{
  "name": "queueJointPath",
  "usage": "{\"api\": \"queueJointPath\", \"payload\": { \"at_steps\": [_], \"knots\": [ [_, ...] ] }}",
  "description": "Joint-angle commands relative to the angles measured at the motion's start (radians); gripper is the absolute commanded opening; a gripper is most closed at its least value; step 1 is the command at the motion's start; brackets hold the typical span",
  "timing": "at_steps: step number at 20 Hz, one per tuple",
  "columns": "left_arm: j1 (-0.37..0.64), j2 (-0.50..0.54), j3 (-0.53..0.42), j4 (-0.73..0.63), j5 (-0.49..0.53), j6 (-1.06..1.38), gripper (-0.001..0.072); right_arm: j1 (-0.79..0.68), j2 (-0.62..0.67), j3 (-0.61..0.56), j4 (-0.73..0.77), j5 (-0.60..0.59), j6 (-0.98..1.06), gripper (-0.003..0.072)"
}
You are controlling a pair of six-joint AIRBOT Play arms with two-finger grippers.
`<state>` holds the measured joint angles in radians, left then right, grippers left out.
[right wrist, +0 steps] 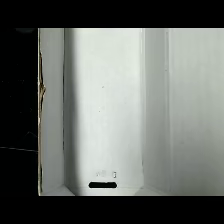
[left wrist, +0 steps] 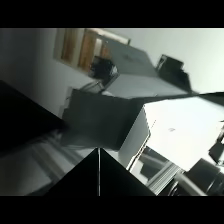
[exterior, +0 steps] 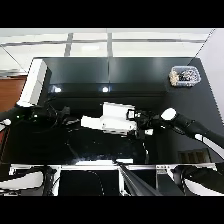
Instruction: Fold the box and place the chain.
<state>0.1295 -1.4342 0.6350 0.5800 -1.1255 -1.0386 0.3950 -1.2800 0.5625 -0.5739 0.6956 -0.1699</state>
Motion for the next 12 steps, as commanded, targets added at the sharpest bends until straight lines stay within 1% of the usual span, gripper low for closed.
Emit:
{"api": "queueJointPath", "payload": {
  "at_steps": [1, 3, 5, 8, 12],
  "knots": [
    [-0.124, -0.011, 0.013, 0.025, 0.023, -0.009, 0.0025, 0.0, 0.0, 0.001, 0.0, 0.0, 0.0, 0.001],
    [-0.188, -0.011, 0.038, 0.032, 0.021, -0.009, 0.0026, 0.0, 0.0, 0.001, 0.0, 0.0, 0.0, 0.001],
    [-0.22, -0.011, 0.071, 0.01, -0.009, 0.028, 0.0026, 0.0, 0.0, 0.001, 0.0, 0.0, 0.0, 0.001],
    [-0.224, -0.011, 0.111, -0.061, -0.09, 0.095, 0.0026, 0.0, 0.0, 0.001, 0.0, 0.0, 0.0, 0.001],
    [-0.224, -0.011, 0.124, -0.052, -0.1, 0.096, 0.0026, 0.0, 0.0, 0.001, 0.0, 0.0, 0.0, 0.001]
  ]
}}
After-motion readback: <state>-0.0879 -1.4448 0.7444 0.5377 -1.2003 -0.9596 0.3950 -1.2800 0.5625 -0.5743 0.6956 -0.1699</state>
